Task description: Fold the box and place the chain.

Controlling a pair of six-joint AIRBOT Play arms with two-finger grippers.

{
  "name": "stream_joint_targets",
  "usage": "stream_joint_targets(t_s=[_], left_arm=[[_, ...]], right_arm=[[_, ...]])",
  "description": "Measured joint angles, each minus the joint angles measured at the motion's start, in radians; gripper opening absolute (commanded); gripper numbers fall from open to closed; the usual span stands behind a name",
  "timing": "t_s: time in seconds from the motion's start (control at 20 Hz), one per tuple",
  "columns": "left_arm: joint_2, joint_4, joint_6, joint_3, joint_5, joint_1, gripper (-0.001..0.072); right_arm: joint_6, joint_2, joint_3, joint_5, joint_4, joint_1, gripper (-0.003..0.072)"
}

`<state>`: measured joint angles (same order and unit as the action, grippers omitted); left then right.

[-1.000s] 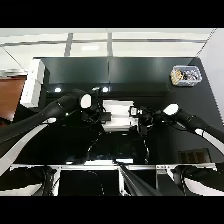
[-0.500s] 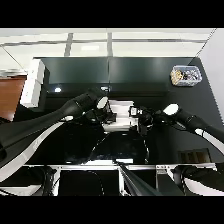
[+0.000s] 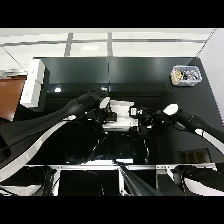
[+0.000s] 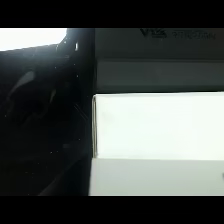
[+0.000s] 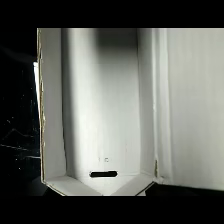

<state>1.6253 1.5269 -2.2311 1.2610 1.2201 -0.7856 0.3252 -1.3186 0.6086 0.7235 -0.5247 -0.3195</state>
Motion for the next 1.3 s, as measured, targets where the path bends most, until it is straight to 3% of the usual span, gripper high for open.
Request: stream_joint_targets(t_s=[0.05,0.1,0.15,0.2,0.8,0.9,1.0,1.25,1.3], left_arm=[[0.0,0.0,0.0,0.0,0.0,0.0,0.011],[0.002,0.001,0.003,0.0,-0.004,0.0,0.0306],[0.003,0.001,0.003,0.0,-0.003,0.0,0.0547],[0.002,0.0,0.003,0.002,-0.001,0.0,0.0649],[-0.011,-0.011,0.029,0.005,-0.013,0.007,0.0648],[-0.02,-0.012,0.032,0.005,-0.015,0.014,0.0596],[-0.026,-0.013,0.033,0.005,-0.021,0.027,0.0331],[-0.018,-0.037,0.036,0.005,-0.025,0.044,0.0329],[-0.013,-0.04,0.037,0.005,-0.019,0.043,0.0242]], right_arm=[[0.0,0.0,0.0,0.0,0.0,0.0,0.0128],[0.0,0.0,0.0,0.0,0.0,0.0,0.0129],[0.001,0.0,0.0,0.0,0.0,0.0,0.0128],[0.001,0.0,0.0,-0.001,0.0,0.0,0.0128],[0.001,0.0,0.0,-0.002,0.0,0.0,0.0129],[0.001,0.0,0.0,-0.002,0.0,0.0,0.0129],[0.001,0.0,0.0,-0.002,0.0,0.0,0.0128],[0.001,0.0,0.0,-0.002,0.0,0.0,0.0129],[0.0,0.0,0.0,-0.002,0.0,0.0,0.0128]])
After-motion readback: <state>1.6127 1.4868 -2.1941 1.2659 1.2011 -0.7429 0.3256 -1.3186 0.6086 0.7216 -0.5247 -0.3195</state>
